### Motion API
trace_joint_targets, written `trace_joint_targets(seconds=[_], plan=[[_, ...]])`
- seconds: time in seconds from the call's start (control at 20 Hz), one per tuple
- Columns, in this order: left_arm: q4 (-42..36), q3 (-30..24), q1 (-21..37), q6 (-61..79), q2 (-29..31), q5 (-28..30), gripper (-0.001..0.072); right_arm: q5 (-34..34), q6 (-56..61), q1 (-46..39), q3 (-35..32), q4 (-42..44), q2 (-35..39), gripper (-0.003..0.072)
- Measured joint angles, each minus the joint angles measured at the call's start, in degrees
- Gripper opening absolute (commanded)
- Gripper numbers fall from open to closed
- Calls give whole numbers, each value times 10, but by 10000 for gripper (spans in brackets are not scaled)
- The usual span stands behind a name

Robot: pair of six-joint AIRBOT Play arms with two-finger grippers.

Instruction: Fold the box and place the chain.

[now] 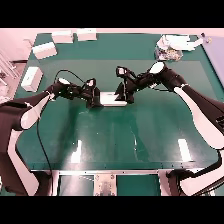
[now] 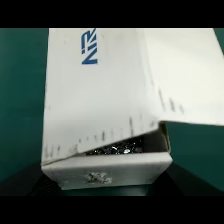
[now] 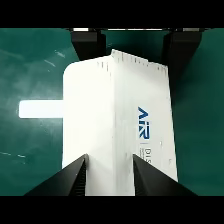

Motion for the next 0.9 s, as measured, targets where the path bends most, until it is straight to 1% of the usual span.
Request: trace_joint_targets(seconds=[0.5,0.8,0.9], plan=[[0,0,0,0,0,0,468,-41,-5,0,1,-5,0,334],[0,0,0,0,0,0,468,1,-6,0,10,-5,-1,339],[0,0,0,0,0,0,468,9,-6,0,10,-5,-4,359]])
